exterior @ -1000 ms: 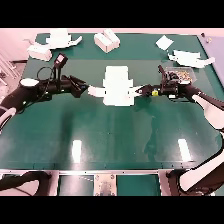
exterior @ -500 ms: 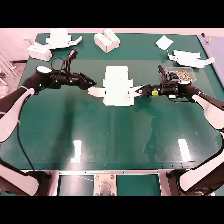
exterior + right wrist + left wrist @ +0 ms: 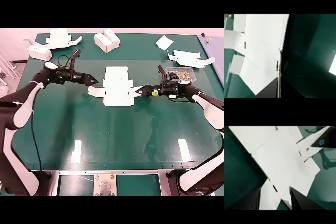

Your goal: Fold the box and place the chain.

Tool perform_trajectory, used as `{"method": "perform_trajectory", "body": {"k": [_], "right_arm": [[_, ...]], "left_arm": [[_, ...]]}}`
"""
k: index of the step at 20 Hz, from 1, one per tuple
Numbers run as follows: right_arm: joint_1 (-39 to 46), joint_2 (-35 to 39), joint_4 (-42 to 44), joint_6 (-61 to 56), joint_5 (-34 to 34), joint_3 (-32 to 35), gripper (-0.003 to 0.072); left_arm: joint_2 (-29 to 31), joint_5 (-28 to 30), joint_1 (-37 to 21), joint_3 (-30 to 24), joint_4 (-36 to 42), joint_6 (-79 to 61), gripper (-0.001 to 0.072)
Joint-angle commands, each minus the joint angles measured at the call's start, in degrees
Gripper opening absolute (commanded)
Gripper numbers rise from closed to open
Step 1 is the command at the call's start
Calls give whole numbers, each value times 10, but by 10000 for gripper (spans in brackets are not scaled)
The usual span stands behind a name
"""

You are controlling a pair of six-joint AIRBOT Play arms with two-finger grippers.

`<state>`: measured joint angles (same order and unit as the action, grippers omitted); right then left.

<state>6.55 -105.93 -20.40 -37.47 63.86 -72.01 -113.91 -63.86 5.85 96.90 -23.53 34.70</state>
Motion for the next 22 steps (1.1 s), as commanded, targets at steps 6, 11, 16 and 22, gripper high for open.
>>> {"method": "perform_trajectory", "body": {"k": [6,11,16,22], "right_arm": [[0,0,-2,0,3,0,3],[0,0,-1,0,3,0,3],[0,0,-1,0,10,0,3],[0,0,-2,0,18,0,3]], "left_arm": [[-104,-7,0,150,-2,106,426],[-125,-1,10,167,-11,125,426],[-128,4,29,167,-27,129,426],[-136,27,58,167,-39,122,425]]}}
